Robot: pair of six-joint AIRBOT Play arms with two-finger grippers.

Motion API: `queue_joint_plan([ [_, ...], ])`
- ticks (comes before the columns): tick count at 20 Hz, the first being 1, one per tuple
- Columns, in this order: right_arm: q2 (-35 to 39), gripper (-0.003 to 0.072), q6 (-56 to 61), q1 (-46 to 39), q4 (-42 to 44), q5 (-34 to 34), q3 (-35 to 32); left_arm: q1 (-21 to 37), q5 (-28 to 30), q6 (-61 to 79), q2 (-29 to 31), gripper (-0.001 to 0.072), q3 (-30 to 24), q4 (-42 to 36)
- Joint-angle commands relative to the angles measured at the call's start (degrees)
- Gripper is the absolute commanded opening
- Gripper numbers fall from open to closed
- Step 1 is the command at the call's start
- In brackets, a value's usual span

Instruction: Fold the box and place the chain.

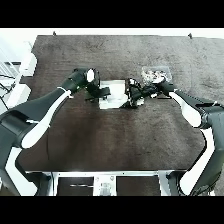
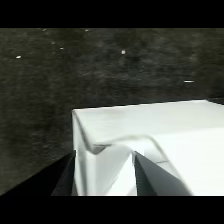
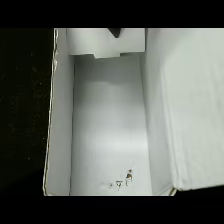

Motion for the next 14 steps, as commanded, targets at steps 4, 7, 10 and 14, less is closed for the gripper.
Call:
queue_joint_plan([
  [4,0.0,0.0554,0.0,0.0,0.0,0.0,0.0,-0.1,-3.2,-2.5,-1.9,0.0425,1.9,2.7],
  [7,0.0,0.0554,0.0,0.0,0.0,0.0,0.0,-0.9,-5.9,-2.6,-3.7,0.0424,5.4,4.8],
  [10,0.0,0.0554,0.0,0.0,0.0,0.0,0.0,-1.4,-10.5,-3.4,-5.8,0.0424,9.2,7.1],
  [14,0.0,0.0554,0.0,0.0,-0.1,0.0,0.0,-1.6,-12.4,-4.0,-5.9,0.0422,9.4,8.4],
])
